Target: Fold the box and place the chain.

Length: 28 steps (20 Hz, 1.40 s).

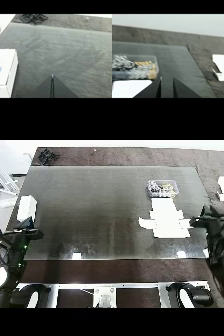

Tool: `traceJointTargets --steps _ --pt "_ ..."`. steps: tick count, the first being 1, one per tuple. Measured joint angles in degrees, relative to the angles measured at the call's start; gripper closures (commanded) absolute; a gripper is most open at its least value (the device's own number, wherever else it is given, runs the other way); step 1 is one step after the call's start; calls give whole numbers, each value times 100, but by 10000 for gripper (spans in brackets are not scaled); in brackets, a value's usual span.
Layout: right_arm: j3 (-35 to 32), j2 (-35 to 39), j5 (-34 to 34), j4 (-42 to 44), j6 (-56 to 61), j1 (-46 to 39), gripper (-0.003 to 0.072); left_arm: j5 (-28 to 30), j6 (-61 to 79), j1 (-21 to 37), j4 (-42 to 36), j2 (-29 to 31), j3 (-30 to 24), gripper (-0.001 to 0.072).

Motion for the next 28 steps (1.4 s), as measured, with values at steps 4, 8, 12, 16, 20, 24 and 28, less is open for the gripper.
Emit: traceJointTargets --steps 4,8,12,16,20,24,28 --pt "1054 -1945 949 -63 -76 -1150 491 0 0 0 0 0 2 687" --pt "1711 -3342 2288 -98 437 -2337 491 0 0 0 0 0 0 687" --pt "1954 -3740 3407 -264 870 -3167 386 0 0 0 0 0 0 687" --pt "2785 -4306 4450 -1895 2107 -3654 386 0 0 0 0 0 2 687" --pt "4197 -5215 5871 -4275 3683 -3947 389 0 0 0 0 0 0 687" --pt "5783 -6242 7390 -6017 4592 -4037 325 0 0 0 0 0 0 687" --pt "7379 -7412 8961 -6728 4905 -4033 205 0 0 0 0 0 0 687"
